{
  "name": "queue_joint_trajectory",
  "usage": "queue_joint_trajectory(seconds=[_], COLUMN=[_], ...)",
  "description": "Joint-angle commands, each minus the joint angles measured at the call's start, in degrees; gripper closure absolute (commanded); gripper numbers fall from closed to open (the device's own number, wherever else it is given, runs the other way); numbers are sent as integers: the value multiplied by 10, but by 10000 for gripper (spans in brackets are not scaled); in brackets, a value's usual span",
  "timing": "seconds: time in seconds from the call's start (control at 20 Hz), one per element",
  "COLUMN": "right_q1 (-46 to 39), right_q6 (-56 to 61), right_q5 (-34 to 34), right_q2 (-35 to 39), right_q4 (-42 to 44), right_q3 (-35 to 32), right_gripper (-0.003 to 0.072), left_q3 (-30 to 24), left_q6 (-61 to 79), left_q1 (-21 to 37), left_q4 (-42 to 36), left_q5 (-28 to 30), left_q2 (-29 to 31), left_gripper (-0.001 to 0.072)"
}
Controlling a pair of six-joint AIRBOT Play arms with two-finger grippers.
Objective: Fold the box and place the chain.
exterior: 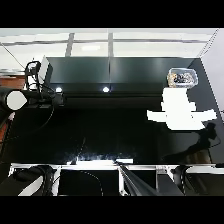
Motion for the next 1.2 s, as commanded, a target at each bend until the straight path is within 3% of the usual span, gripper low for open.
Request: queue_joint_trajectory(seconds=[0.0,0.05,0.3,0.55,0.6,0.65,0.7,1.0,1.15], right_q1=[35,48,110,121,121,121,122,139,170], right_q6=[-35,-37,-47,-26,-28,-38,-43,-73,-123], right_q5=[76,76,60,74,73,78,88,102,105], right_q2=[-98,-110,-130,-128,-125,-124,-122,-48,1], right_q4=[7,7,-47,-93,-96,-86,-76,-12,111], right_q3=[64,73,119,122,122,122,122,16,-93], right_gripper=[90,167,174,222,487,637,681,676,676], left_q3=[0,0,0,0,0,0,0,0,0], left_q6=[-1,-1,-1,0,-1,-1,0,0,0], left_q1=[0,0,0,0,0,0,0,0,0], left_q4=[-9,-9,-11,-11,-11,-11,-11,-11,-11], left_q5=[0,0,0,-1,-1,-3,-6,-17,-16], left_q2=[0,0,0,0,0,0,0,0,0], left_gripper=[4,3,3,3,3,3,4,4,3])
